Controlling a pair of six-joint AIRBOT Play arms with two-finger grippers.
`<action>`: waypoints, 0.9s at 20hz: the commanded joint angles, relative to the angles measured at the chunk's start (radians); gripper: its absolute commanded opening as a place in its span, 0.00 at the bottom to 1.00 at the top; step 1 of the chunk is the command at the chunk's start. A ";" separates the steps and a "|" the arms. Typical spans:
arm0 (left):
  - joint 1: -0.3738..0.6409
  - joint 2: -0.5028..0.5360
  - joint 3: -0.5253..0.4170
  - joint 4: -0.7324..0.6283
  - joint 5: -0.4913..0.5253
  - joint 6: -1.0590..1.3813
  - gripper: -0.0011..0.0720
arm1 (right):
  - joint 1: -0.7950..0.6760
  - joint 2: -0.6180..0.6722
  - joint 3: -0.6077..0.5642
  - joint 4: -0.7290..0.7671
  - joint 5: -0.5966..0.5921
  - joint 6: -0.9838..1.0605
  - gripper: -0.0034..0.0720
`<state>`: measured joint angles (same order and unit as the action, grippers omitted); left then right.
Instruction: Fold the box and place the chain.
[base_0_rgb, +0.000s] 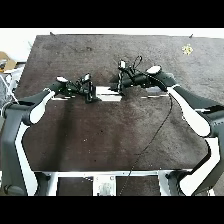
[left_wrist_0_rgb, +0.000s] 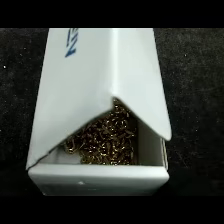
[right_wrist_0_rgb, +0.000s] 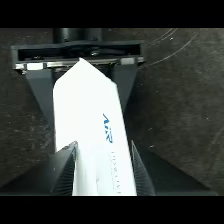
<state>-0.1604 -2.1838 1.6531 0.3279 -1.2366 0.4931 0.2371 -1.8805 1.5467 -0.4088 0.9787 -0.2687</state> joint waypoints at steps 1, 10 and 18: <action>0.000 0.000 0.000 0.001 -0.001 0.002 0.32 | 0.002 -0.002 0.015 -0.031 -0.010 0.000 0.52; 0.000 0.000 0.000 0.001 -0.001 0.002 0.32 | 0.002 -0.006 0.014 -0.131 0.054 0.040 0.32; 0.000 0.000 0.000 0.001 -0.001 0.002 0.32 | 0.002 -0.007 0.007 -0.158 0.102 0.083 0.32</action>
<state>-0.1604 -2.1838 1.6531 0.3290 -1.2381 0.4965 0.2379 -1.8866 1.5581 -0.5488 1.0519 -0.2119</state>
